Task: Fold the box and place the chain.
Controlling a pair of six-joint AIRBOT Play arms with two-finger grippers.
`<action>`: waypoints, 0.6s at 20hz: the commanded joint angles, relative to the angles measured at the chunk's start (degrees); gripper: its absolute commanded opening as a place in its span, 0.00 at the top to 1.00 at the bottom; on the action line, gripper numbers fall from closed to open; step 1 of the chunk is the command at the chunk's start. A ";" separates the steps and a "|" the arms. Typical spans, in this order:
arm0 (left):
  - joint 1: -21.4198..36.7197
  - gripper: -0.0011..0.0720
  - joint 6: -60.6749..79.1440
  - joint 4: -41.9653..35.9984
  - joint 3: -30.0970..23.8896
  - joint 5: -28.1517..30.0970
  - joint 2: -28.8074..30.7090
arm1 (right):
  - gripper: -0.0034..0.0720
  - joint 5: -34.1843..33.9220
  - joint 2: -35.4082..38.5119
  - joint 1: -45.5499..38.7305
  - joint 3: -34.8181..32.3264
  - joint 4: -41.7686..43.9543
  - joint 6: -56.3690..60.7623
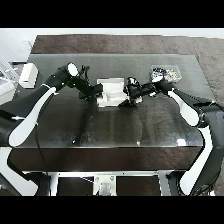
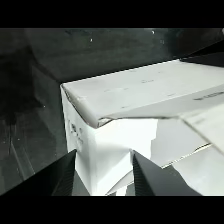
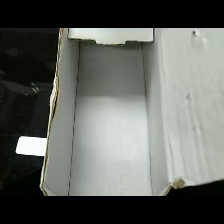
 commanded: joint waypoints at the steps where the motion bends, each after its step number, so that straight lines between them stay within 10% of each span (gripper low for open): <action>1: -0.35 0.43 -0.17 0.63 2.47 -1.88 -1.62 | 0.19 0.17 -0.02 -0.02 -0.02 -0.07 -0.04; 12: -2.47 0.43 -3.17 7.34 7.72 -5.22 -5.27 | 0.19 0.17 -0.02 -0.02 -0.02 -0.07 -0.07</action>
